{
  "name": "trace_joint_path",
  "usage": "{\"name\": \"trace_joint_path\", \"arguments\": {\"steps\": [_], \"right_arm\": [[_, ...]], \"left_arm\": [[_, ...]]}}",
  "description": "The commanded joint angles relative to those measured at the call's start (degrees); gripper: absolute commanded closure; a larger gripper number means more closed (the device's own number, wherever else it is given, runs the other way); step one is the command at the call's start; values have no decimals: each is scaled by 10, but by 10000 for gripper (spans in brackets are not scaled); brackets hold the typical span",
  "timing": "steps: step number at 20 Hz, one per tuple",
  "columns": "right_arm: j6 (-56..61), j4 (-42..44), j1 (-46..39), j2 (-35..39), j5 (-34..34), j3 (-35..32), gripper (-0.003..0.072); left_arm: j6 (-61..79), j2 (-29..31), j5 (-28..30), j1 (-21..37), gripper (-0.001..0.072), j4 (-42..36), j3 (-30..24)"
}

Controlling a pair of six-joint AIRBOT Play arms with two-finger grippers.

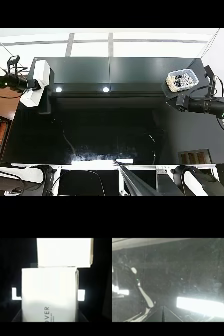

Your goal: Fold the box and place the chain.

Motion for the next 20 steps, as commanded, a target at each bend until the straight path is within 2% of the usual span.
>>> {"name": "trace_joint_path", "arguments": {"steps": [1,5,7,8,9,10,11,12,13,15,18,20], "right_arm": [[10,0,0,0,-3,1,675],[14,10,0,1,9,1,676],[13,12,0,1,30,21,676],[13,3,0,2,56,46,676],[13,-9,0,3,87,73,676],[14,-27,0,9,118,100,676],[14,-43,0,21,136,115,676],[14,-63,0,46,129,116,677],[14,-90,8,78,102,110,677],[13,-123,41,165,5,69,676],[13,-155,73,243,-116,-32,676],[14,-193,74,243,-164,-99,675]], "left_arm": [[13,-17,9,-6,-8,9,46],[-31,-4,-99,-12,-7,86,130],[-40,-2,-201,-12,1,86,184],[-60,-2,-256,-12,29,83,209],[-93,-1,-303,-12,260,77,229],[-118,3,-349,-12,691,71,242],[-124,16,-370,-16,682,43,239],[-125,40,-367,-25,683,15,222],[-126,75,-337,-42,682,0,192],[-125,182,-203,-96,682,6,82],[-125,374,26,-185,681,-11,-153],[-126,486,119,-235,681,-12,-298]]}}
